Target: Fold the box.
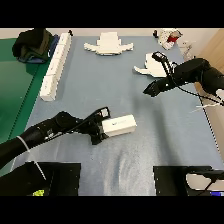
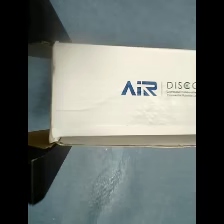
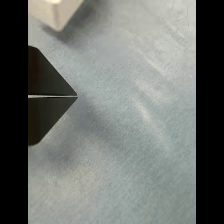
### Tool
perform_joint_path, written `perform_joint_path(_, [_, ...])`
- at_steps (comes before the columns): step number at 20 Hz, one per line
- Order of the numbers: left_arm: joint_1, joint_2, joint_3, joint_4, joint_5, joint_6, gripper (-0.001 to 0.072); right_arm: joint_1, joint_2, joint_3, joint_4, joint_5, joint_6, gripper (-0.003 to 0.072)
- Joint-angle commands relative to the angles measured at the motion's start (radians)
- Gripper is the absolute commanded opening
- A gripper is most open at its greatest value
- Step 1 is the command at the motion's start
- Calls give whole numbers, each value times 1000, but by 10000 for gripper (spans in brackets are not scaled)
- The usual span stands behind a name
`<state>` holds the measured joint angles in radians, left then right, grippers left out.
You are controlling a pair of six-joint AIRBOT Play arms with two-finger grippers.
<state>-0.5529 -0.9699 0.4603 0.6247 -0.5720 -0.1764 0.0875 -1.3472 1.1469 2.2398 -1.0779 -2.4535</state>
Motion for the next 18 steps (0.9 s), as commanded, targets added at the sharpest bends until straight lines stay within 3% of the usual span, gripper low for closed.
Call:
perform_joint_path(1, [150, 132, 1, 257, -72, -379, 381, 0, 0, 1, 0, 0, 0, 7])
perform_joint_path(4, [393, 274, 1, 423, -214, -592, 381, 0, 0, 1, 0, 0, 0, 7])
perform_joint_path(7, [669, 377, 0, 460, -326, -636, 381, 0, 0, 1, 0, 0, 0, 7])
perform_joint_path(11, [984, 402, 0, 499, -480, -599, 381, 0, 0, 1, 0, 0, 0, 7])
perform_joint_path(15, [1166, 400, 0, 528, -506, -569, 381, 0, 0, 1, 0, 0, 0, 7])
perform_joint_path(18, [1200, 366, -2, 532, -463, -553, 381, 0, 0, 1, 0, 0, 0, 7])
